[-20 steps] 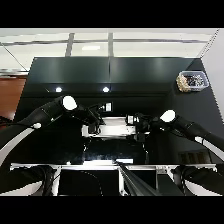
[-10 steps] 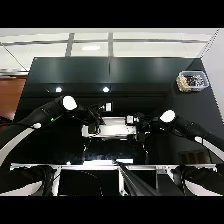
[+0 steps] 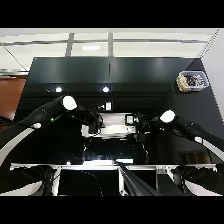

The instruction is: Fold the box and place the chain.

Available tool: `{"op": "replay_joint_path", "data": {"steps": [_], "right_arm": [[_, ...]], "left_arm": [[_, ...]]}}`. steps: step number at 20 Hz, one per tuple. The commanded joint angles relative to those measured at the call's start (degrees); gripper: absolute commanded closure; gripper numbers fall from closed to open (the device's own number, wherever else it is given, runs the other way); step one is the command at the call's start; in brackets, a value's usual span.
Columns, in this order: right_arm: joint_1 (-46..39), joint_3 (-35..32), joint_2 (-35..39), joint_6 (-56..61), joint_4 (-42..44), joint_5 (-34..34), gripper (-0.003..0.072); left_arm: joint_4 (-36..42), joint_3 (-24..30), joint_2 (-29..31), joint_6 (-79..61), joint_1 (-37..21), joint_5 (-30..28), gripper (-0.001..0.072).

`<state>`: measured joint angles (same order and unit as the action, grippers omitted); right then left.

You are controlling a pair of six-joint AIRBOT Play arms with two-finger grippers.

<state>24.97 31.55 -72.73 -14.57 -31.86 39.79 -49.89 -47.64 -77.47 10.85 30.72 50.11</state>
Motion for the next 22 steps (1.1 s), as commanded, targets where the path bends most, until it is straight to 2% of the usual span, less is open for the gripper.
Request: {"op": "replay_joint_path", "data": {"steps": [1,3,7,8,9,10,11,13,17,19,22], "right_arm": [[0.0,0.0,0.0,0.0,-0.1,0.0,0.0256],[0.0,0.0,0.0,0.0,-0.1,0.0,0.0256],[0.0,0.0,0.0,0.0,-0.1,0.0,0.0256],[0.0,0.0,0.0,0.0,-0.1,0.0,0.0256],[0.0,0.0,0.0,0.0,-0.1,0.0,0.0255],[0.0,0.0,0.0,0.0,-0.1,0.0,0.0256],[0.0,0.0,0.0,0.0,-0.1,0.0,0.0255],[0.0,0.0,0.0,0.0,-0.1,0.0,0.0256],[0.0,0.0,0.0,0.0,-0.1,0.0,0.0256],[0.0,0.0,0.0,0.0,-0.1,0.0,0.0256],[0.0,0.0,0.0,0.0,-0.1,0.0,0.0279]], "left_arm": [[-1.1,-0.1,0.8,3.1,0.0,1.0,0.0355],[-4.1,-0.1,3.2,3.8,0.0,2.6,0.0288],[-17.4,-0.1,10.2,18.4,0.0,9.2,0.0308],[-21.1,-0.1,12.2,22.9,0.0,11.0,0.0377],[-23.6,-0.1,14.2,25.6,0.0,13.1,0.0561],[-24.5,-0.1,16.0,25.8,0.0,15.3,0.0684],[-24.3,-0.1,17.7,27.4,0.0,16.4,0.0685],[-19.8,0.0,20.7,31.4,0.0,16.4,0.0685],[4.8,3.8,20.5,33.6,0.0,15.4,0.0684],[10.4,6.6,19.5,33.0,0.0,10.3,0.0684],[12.1,9.2,16.6,33.0,0.0,-3.6,0.0684]]}}
